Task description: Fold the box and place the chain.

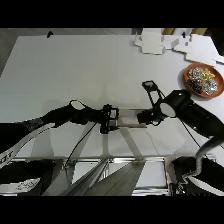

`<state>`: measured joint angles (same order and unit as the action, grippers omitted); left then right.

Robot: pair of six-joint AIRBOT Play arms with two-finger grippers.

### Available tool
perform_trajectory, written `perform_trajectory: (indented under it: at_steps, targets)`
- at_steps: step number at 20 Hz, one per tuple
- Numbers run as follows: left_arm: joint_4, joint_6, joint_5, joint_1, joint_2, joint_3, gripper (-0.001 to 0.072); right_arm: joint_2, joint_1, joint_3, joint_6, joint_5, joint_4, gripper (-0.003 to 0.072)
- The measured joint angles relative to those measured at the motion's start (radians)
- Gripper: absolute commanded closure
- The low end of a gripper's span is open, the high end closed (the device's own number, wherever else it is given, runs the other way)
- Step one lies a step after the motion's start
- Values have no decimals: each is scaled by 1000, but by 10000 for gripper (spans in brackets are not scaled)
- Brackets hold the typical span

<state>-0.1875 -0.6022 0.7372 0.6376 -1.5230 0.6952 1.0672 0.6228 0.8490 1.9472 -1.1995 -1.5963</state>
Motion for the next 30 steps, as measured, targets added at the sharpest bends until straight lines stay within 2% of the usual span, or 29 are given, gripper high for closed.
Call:
perform_trajectory:
  at_steps: [3,7,12,15,23,30]
  targets:
    - [0,0,0,0,0,0,438,-43,-74,120,-93,-32,-35,413]
    - [0,0,0,0,0,0,438,-39,-326,250,-245,-6,-69,415]
    - [0,0,0,0,0,0,438,46,-686,303,-412,108,-72,426]
    - [0,0,0,0,0,0,438,121,-813,312,-467,203,-60,471]
    - [0,0,0,0,0,0,438,348,-924,316,-448,383,-42,472]
    - [0,0,0,0,0,0,438,453,-971,316,-405,443,-12,485]
